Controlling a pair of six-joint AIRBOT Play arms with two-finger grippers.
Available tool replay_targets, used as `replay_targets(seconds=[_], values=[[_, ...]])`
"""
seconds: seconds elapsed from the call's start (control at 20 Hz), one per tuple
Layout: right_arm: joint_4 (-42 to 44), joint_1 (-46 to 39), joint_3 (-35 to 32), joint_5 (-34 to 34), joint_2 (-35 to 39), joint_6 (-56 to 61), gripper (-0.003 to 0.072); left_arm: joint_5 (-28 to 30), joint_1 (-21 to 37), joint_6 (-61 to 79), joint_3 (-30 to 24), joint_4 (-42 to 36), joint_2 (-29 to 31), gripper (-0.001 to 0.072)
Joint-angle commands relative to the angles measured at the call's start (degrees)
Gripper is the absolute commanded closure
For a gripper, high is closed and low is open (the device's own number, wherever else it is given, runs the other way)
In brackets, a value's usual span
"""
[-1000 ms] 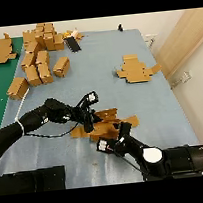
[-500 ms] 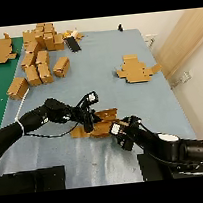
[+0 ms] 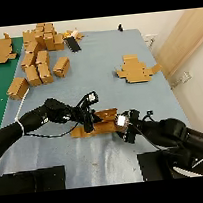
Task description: Fold the box.
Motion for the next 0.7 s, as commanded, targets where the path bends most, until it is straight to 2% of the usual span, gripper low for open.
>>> replay_targets(seconds=[0.0, 0.1, 0.2, 0.45, 0.65], values=[[24.5, -10.4, 0.7, -0.2, -1.9, -28.3, -0.0027, 0.0, 0.0, 0.0, 0.0, 0.0, 0.0, 0.0698], [33.3, -14.7, 2.2, -5.0, -5.3, -38.9, -0.0027, 0.0, 0.0, 0.0, 0.0, 0.0, 0.0, 0.0698], [37.1, -17.6, 5.0, -10.3, -10.1, -44.8, -0.0027, 0.0, 0.0, 0.0, 0.0, 0.0, 0.0, 0.0698], [38.3, -18.9, 12.1, -17.2, -21.3, -51.2, -0.0026, 0.0, 0.0, 0.0, 0.0, 0.0, 0.0, 0.0698], [38.8, -18.9, 12.8, -17.6, -26.0, -51.7, -0.0025, 0.0, 0.0, 0.0, 0.0, 0.0, 0.0, 0.0698]])
